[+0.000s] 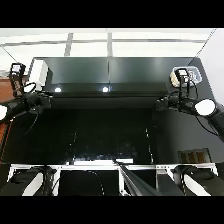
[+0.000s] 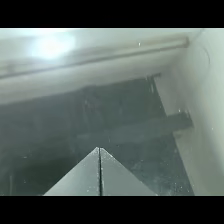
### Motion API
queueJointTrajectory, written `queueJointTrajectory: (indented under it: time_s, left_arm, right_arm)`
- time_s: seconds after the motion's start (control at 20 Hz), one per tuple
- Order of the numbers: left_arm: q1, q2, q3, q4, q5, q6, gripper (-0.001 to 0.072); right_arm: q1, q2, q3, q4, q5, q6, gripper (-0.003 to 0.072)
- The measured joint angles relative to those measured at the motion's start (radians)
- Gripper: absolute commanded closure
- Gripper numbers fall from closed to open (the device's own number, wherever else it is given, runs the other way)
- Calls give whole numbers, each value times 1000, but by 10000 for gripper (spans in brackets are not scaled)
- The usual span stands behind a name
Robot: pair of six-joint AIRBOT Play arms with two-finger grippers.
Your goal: Fold the box and place the chain.
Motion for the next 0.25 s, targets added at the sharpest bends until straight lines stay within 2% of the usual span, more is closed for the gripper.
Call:
queueJointTrajectory:
  time_s: [0.25]
  left_arm:
    - [-4, 16, -27, 0, 22, 4, 683]
  right_arm:
    - [1, 0, -3, -6, -10, 0, 672]
